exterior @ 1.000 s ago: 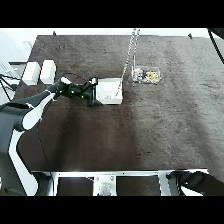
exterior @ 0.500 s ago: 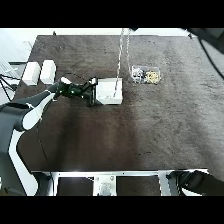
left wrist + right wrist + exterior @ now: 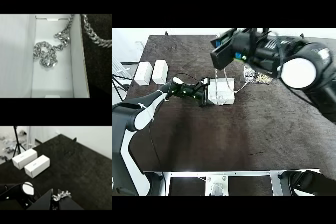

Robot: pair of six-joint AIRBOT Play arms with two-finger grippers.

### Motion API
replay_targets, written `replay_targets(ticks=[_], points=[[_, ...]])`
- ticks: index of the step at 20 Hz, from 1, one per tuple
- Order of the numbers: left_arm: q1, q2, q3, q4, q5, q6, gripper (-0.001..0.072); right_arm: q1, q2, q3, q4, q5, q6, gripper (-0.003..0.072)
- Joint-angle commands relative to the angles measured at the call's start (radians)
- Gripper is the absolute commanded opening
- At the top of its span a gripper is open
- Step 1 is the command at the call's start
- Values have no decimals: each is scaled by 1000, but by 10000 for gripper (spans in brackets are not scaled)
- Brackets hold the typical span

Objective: Fold the box and place the chain.

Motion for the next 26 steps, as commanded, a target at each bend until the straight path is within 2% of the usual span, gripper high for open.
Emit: replay_targets(ticks=[1,5,11,19,26], points=[[0,1,0,0,0,0,531,6,-43,-28,6,-19,39,7],[0,1,0,0,0,0,532,-6,-63,-24,-5,-153,38,7],[0,1,0,0,0,0,531,-11,-63,13,-31,-238,38,7],[0,1,0,0,1,0,531,-57,-63,35,-31,-260,31,8],[0,1,0,0,2,0,531,-89,-63,46,-38,-349,31,7]])
